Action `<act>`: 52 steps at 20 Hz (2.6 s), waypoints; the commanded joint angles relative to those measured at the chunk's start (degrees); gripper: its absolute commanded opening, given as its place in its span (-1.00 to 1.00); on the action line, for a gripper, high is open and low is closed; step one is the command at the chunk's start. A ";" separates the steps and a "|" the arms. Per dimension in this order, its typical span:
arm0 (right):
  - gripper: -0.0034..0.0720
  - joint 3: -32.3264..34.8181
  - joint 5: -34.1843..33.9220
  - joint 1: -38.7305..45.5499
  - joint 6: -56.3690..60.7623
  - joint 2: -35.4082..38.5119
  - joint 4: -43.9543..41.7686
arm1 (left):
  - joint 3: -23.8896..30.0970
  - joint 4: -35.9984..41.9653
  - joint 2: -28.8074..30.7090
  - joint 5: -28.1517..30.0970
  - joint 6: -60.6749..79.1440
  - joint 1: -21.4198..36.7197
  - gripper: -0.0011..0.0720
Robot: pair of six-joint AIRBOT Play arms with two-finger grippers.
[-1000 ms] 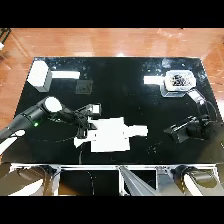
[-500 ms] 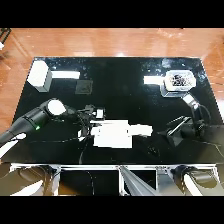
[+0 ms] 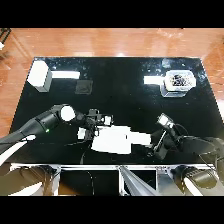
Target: Fold the box and place the chain.
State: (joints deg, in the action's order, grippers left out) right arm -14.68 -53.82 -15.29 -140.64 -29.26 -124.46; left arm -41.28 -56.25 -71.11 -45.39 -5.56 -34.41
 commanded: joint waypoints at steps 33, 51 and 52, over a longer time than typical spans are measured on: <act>0.92 1.90 18.08 -17.35 -16.06 -8.87 -1.57 | 2.01 2.73 -2.05 -2.19 -6.25 2.38 -0.92; 0.92 1.86 30.14 -29.55 -18.71 -15.93 -10.01 | 2.01 2.75 -2.16 -1.16 -6.21 2.38 -0.92; 0.92 1.84 30.71 -29.55 -18.56 -16.00 -10.51 | 2.01 2.75 -2.16 -1.18 -6.19 2.38 -0.92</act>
State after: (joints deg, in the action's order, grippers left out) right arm -12.80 -25.76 -43.97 -159.44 -45.01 -132.99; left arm -39.29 -53.45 -73.25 -46.76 -11.79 -32.08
